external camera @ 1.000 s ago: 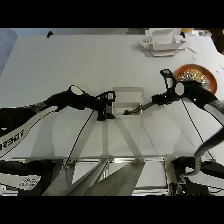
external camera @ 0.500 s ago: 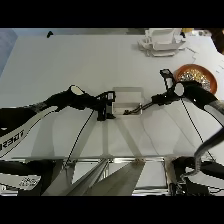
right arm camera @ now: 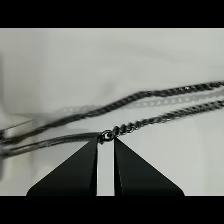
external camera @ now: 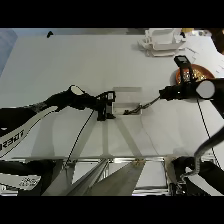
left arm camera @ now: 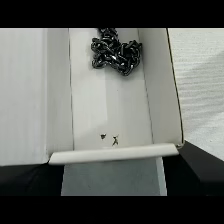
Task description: Fold the box and place the chain.
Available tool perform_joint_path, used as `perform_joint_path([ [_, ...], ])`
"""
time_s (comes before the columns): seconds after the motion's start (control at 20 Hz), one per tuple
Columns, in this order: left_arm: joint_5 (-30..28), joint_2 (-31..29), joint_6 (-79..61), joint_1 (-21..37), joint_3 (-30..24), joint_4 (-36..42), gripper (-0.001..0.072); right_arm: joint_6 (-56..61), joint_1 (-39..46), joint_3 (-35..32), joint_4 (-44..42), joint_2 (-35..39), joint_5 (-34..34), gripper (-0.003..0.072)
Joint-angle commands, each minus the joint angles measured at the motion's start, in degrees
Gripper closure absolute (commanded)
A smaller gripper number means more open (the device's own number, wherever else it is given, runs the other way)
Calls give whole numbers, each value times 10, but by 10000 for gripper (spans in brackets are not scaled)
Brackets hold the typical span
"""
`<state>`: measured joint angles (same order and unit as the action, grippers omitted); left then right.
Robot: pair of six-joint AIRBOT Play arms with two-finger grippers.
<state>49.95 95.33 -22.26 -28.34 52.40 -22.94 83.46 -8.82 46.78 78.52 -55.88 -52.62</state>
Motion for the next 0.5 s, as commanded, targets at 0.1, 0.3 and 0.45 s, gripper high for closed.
perform_joint_path([
  [0.1,0,0,0,0,0,0,697,-161,-1,1,-253,107,-58,668],
  [0.3,0,0,0,0,0,0,696,-193,-59,1,-316,110,-45,669],
  [0.45,0,0,0,0,0,0,697,-195,-123,1,-309,105,17,669],
])
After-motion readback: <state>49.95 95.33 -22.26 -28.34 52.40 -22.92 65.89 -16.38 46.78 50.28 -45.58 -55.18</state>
